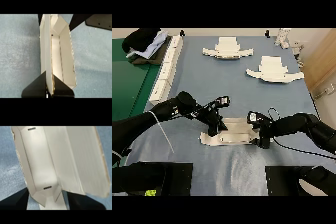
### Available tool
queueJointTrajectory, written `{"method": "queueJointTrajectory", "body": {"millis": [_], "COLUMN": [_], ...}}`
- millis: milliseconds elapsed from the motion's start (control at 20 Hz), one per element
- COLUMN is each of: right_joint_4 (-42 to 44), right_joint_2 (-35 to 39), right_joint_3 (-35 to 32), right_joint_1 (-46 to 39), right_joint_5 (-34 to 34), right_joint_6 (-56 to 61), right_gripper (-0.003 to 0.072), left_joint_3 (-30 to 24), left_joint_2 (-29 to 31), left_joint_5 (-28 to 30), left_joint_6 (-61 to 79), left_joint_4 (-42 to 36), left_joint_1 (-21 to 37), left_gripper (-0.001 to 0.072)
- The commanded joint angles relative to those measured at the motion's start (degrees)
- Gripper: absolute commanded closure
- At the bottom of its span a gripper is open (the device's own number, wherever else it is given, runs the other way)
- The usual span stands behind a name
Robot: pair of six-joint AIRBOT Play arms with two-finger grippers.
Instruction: Fold the box.
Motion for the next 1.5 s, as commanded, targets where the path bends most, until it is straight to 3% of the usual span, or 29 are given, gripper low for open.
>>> {"method": "queueJointTrajectory", "body": {"millis": [0,100,350,1450], "right_joint_4": [1.62,4.28,6.08,6.25], "right_joint_2": [-0.79,-1.38,-4.42,-7.26], "right_joint_3": [-0.02,-0.02,-0.02,-2.05], "right_joint_1": [-0.07,-0.81,-3.39,-1.66], "right_joint_5": [-0.61,-1.38,-7.54,0.83], "right_joint_6": [-7.54,-12.52,-12.5,-12.5], "right_gripper": [-0.0026,-0.0027,-0.0027,-0.0017], "left_joint_3": [0.0,0.0,0.0,0.0], "left_joint_2": [-0.04,-0.04,-0.04,-0.04], "left_joint_5": [0.04,0.02,0.04,0.02], "left_joint_6": [0.0,0.0,0.0,0.0], "left_joint_4": [0.0,0.0,0.0,0.0], "left_joint_1": [-0.02,-0.02,-0.02,-0.02], "left_gripper": [0.0694,0.0693,0.0693,0.0694]}}
